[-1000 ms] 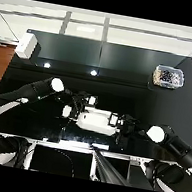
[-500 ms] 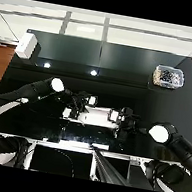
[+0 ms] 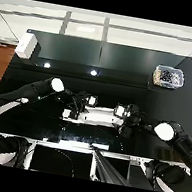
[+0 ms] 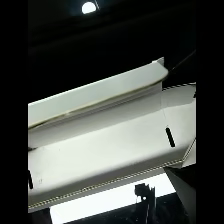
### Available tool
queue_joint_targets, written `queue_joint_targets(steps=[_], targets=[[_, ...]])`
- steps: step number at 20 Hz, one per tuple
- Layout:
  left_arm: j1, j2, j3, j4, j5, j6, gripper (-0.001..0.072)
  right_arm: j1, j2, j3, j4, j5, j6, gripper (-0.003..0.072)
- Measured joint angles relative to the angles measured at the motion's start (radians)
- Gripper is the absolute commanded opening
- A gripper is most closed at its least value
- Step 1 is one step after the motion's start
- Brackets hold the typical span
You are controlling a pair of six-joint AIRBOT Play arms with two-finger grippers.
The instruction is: Fold the box and place the chain.
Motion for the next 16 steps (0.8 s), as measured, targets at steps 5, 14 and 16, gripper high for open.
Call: queue_joint_targets(steps=[5,14,16], targets=[[0.000,0.000,0.000,0.000,0.000,0.000,0.0024,-0.004,-0.021,0.000,0.018,0.013,-0.016,0.0639],[0.000,0.000,0.000,0.000,-0.001,-0.001,0.0024,-0.005,-0.064,0.000,0.124,-0.017,-0.138,0.0640],[0.000,0.000,0.000,0.000,-0.002,-0.001,0.0024,-0.005,-0.070,0.000,0.149,0.005,-0.170,0.0639]])
